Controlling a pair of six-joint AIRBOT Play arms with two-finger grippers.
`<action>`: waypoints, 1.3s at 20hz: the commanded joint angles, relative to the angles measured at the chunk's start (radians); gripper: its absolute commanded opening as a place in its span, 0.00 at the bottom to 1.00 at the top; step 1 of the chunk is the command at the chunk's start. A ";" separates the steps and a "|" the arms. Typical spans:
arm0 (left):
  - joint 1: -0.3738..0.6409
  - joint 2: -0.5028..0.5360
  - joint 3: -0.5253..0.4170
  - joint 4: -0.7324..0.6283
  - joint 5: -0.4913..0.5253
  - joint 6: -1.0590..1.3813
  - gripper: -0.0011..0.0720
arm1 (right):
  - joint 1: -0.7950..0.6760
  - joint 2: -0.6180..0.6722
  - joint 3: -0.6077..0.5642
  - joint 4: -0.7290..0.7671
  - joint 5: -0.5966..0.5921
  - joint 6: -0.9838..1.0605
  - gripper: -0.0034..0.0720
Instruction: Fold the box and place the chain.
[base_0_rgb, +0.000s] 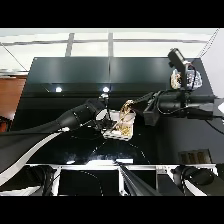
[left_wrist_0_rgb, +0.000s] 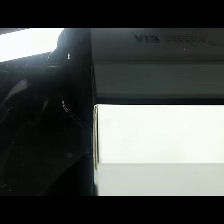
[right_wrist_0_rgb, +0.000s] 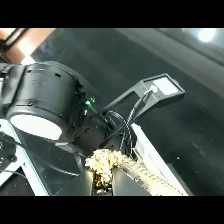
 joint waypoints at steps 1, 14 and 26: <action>0.000 0.000 0.001 0.000 0.001 0.000 0.06 | 0.013 -0.032 -0.005 -0.034 -0.011 0.005 0.06; 0.000 0.000 0.001 0.000 0.001 0.000 0.05 | -0.167 0.071 -0.005 -0.147 0.239 0.128 0.06; 0.000 0.000 0.001 -0.005 0.000 0.000 0.05 | 0.031 0.002 -0.196 -0.059 -0.039 0.173 0.07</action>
